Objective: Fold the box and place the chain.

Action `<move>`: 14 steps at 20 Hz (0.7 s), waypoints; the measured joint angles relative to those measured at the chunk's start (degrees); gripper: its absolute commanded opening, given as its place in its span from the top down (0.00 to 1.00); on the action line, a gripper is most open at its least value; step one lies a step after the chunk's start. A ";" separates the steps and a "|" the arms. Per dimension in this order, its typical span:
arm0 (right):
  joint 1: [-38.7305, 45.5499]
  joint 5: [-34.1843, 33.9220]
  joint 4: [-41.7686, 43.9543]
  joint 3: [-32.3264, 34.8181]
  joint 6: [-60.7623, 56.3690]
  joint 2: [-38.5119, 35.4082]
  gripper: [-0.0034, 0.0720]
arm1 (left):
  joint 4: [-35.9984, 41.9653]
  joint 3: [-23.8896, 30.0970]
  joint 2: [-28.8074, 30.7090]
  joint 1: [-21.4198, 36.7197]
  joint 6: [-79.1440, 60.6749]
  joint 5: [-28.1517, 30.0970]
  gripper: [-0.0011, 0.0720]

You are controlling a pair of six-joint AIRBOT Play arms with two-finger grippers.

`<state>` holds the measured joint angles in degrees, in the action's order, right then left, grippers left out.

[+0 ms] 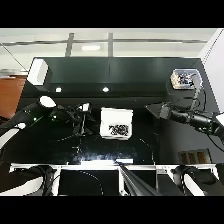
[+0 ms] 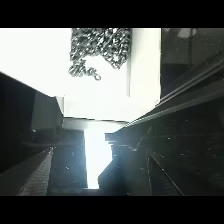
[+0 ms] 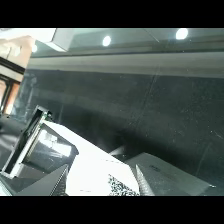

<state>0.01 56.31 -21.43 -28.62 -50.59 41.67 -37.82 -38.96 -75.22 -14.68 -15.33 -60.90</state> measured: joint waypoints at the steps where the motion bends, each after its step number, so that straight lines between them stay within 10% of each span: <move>1: 0.00 0.02 0.00 0.00 0.00 0.00 0.27 | 0.57 -0.04 -0.31 -0.20 -1.11 0.28 0.03; 14: 0.00 0.00 0.00 0.00 0.00 0.00 0.27 | 4.52 -0.22 -3.39 -4.66 -4.35 3.37 0.03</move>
<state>0.01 56.31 -21.43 -28.62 -50.59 41.67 -33.30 -39.18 -78.61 -19.33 -19.68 -57.54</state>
